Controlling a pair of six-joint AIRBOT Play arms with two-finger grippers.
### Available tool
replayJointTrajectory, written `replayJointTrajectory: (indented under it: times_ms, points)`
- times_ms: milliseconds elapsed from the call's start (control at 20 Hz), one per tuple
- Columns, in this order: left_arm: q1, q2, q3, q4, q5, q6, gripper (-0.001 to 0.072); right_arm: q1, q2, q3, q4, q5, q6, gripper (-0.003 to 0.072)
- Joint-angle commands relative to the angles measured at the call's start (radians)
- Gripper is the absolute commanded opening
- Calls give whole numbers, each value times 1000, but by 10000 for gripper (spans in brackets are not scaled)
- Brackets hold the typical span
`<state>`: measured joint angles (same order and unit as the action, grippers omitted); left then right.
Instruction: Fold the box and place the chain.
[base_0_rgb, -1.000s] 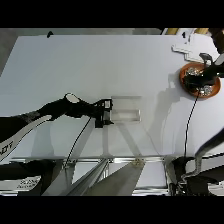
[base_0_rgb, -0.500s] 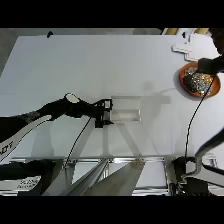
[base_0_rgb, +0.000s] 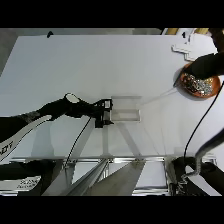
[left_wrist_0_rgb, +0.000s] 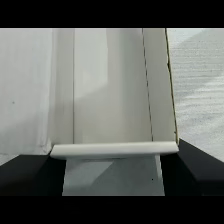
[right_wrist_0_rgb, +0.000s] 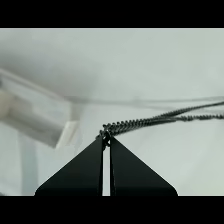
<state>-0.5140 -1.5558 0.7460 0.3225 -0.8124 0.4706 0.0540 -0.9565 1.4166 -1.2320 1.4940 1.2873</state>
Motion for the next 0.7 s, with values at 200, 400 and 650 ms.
replayJointTrajectory:
  times_ms: [200, 400, 650]
  points:
    - [-1, 1, 0, 0, 0, 0, 9, 336, 119, -58, 11, 27, 76, 20]
    - [-1, 1, 0, 0, 0, 0, 9, 560, 119, -175, 6, -122, 97, 21]
    - [-1, 1, 0, 0, 1, 0, 9, 651, 63, -303, 3, -256, 94, 21]
